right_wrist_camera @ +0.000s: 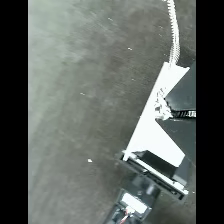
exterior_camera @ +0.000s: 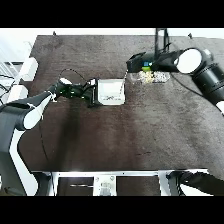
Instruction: Fold the box and place the chain.
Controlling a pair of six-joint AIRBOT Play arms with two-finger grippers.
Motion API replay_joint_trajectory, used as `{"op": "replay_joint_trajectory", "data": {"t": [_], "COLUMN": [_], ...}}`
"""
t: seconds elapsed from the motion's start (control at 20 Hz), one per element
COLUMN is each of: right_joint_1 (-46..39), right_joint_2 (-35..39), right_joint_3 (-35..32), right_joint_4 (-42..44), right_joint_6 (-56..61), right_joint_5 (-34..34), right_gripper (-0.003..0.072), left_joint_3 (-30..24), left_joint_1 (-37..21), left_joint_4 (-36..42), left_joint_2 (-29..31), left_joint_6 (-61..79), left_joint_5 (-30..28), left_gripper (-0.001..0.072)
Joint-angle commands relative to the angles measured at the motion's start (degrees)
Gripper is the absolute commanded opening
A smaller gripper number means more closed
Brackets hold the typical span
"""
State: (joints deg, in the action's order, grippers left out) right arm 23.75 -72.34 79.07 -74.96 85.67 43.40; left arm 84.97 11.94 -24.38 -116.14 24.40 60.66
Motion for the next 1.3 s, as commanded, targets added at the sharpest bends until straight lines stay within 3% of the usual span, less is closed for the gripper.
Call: {"op": "replay_joint_trajectory", "data": {"t": [0.0, 0.25, 0.5, 0.7, 0.75, 0.85, 0.9, 1.1, 1.25], "right_joint_1": [3.6, 6.7, 8.7, 8.7, 8.5, 7.5, 6.5, -1.9, -11.4], "right_joint_2": [0.3, -2.6, -13.6, -18.9, -18.7, -17.2, -16.0, -11.3, -12.0], "right_joint_3": [-4.9, -8.6, -8.6, -8.6, -8.6, -8.6, -8.6, -8.8, -10.9], "right_joint_4": [-5.5, -5.4, -3.4, -1.6, -1.7, -2.3, -3.1, -10.2, -9.8], "right_joint_6": [7.6, 10.0, 10.4, 10.3, 9.8, 9.7, 9.7, 9.7, 10.3], "right_joint_5": [-4.4, -11.6, -18.3, -18.8, -18.8, -18.3, -16.9, -8.7, -11.2], "right_gripper": [0.0001, 0.0001, 0.0002, 0.0004, 0.0055, 0.0401, 0.0431, 0.0431, 0.0430], "left_joint_3": [0.0, 0.0, 0.0, 0.0, 0.0, 0.0, 0.0, 0.0, 0.0], "left_joint_1": [0.0, 0.0, 0.0, 0.0, 0.0, 0.0, 0.0, 0.0, 0.0], "left_joint_4": [0.0, 0.0, 0.0, 0.0, 0.0, 0.0, 0.0, 0.0, 0.0], "left_joint_2": [0.0, 0.0, 0.0, 0.0, 0.0, 0.0, 0.0, 0.0, 0.0], "left_joint_6": [0.0, 0.0, 0.0, 0.0, 0.0, 0.0, 0.0, 0.0, 0.0], "left_joint_5": [0.0, 0.0, 0.0, 0.0, 0.0, 0.0, 0.0, 0.0, 0.0], "left_gripper": [0.0358, 0.0358, 0.0358, 0.0358, 0.0358, 0.0358, 0.0358, 0.0358, 0.0358]}}
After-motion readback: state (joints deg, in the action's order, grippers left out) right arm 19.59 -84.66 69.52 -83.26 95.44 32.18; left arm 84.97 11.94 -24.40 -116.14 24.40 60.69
